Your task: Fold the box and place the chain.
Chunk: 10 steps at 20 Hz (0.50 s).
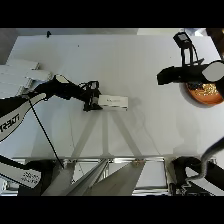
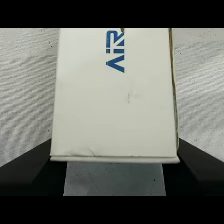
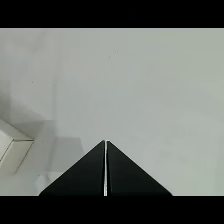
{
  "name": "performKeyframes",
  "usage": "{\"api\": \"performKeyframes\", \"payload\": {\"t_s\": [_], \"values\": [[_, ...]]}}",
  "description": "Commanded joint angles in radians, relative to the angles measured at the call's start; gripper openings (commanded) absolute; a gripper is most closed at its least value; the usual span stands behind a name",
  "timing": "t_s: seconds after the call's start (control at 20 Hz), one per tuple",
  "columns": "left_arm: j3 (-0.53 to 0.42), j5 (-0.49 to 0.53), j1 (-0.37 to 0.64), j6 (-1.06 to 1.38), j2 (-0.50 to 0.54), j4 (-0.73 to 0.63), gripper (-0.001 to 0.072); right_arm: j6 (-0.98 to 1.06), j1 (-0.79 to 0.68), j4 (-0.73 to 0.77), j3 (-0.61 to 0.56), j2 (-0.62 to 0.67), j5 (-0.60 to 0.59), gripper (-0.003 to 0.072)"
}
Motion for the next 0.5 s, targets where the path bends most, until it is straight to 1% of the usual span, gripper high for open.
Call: {"api": "performKeyframes", "payload": {"t_s": [0.0, 0.4, 0.45], "values": [[0.001, 0.002, 0.0, 0.0, 0.001, -0.006, 0.0279, 0.0, -0.001, -0.001, 0.001, 0.001, 0.002, 0.0013], [0.001, 0.001, -0.002, 0.0, 0.001, -0.005, 0.0275, 0.0, -0.001, -0.001, 0.001, 0.001, 0.002, 0.0013], [0.001, 0.001, -0.002, 0.0, 0.001, -0.005, 0.0238, 0.0, -0.001, -0.001, 0.001, 0.001, 0.002, 0.0013]]}}
